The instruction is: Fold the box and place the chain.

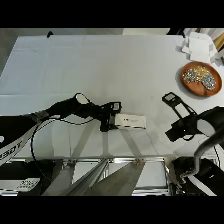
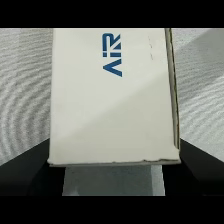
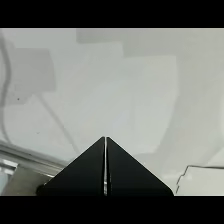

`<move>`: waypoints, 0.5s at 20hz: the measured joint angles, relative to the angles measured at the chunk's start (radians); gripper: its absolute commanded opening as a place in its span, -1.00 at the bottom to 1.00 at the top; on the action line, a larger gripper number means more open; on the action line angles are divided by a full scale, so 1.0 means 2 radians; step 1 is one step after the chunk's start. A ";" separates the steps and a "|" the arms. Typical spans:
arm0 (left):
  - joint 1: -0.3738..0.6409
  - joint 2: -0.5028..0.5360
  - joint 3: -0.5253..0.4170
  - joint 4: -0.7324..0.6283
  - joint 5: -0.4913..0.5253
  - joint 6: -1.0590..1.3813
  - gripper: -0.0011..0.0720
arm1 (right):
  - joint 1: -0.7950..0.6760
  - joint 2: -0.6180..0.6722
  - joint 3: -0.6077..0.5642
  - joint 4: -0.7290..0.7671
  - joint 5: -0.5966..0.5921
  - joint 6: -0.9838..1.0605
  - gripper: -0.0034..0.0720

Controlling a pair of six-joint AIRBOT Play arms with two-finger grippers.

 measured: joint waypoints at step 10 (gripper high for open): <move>0.000 0.000 0.000 0.000 -0.001 0.000 0.10 | -0.174 -0.056 -0.022 -0.036 0.046 -0.058 -0.89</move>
